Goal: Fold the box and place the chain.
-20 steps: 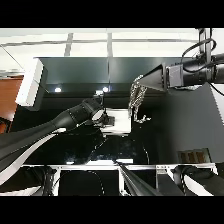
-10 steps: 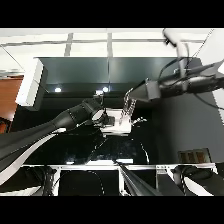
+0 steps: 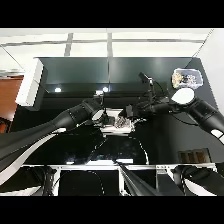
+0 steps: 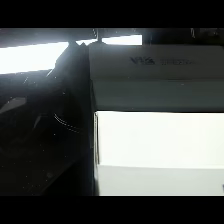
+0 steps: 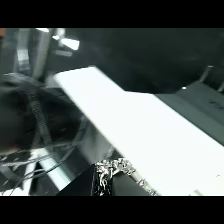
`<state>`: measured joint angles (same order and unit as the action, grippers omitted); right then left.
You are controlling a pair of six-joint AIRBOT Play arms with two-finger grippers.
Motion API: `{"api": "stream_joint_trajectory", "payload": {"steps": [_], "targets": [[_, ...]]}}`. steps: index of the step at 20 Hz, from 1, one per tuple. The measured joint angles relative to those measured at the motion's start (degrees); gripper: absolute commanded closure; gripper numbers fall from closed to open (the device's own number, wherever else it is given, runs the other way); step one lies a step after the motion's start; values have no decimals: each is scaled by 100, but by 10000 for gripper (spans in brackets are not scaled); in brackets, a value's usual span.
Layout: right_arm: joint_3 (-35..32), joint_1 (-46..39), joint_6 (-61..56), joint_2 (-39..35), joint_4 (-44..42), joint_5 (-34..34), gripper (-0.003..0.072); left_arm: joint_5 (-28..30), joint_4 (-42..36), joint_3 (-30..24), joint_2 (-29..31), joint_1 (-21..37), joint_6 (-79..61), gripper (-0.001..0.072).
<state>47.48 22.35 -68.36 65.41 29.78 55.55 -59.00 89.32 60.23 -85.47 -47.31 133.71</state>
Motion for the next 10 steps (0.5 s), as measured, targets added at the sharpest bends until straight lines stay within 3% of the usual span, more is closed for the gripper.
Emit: {"api": "stream_joint_trajectory", "payload": {"steps": [1,2,7,10], "targets": [[-42,11,-2,39,22,-96,472,-2,0,2,0,-2,0,681],[-68,11,-4,61,42,-162,358,-2,0,0,0,-2,0,681],[-92,-605,0,-136,361,332,361,0,0,0,0,-2,0,681],[-223,-1134,94,-595,1248,741,360,0,-2,2,0,-2,0,681]]}}
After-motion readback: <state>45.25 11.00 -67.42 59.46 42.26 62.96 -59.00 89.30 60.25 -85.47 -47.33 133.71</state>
